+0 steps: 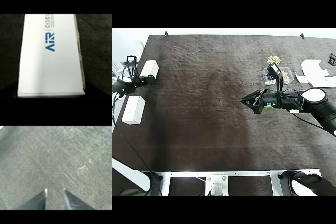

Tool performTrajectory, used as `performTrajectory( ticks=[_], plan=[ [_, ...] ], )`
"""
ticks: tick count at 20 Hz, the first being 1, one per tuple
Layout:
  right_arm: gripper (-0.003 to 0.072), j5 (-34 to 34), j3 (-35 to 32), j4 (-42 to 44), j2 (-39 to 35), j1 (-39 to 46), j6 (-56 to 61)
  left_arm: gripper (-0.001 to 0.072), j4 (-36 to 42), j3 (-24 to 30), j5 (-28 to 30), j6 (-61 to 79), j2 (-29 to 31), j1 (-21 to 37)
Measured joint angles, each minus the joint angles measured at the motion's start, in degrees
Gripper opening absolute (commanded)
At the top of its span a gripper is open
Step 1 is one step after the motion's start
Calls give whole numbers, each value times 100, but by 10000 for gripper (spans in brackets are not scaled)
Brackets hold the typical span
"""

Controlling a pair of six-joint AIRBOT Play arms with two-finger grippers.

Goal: Fold the box and place the chain.

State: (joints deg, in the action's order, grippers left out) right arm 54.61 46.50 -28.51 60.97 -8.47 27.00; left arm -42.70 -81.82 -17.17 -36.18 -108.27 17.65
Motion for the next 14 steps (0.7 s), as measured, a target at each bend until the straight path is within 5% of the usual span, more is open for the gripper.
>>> performTrajectory(
  ticks=[2, 4, 5, 14],
  plan=[
    [480, -7, 0, 2, 0, 0, 0, 492, 0, 0, -13, 13, -2, -20],
    [540, -11, 0, 2, 0, 0, 0, 688, 2, 0, -68, 24, -2, -33],
    [540, -13, 0, 4, 0, 0, 0, 720, 0, 2, -144, 26, -2, -37],
    [580, 0, 0, 2, 0, 0, 133, 720, -153, 2, -632, 26, 166, -35]
  ],
)
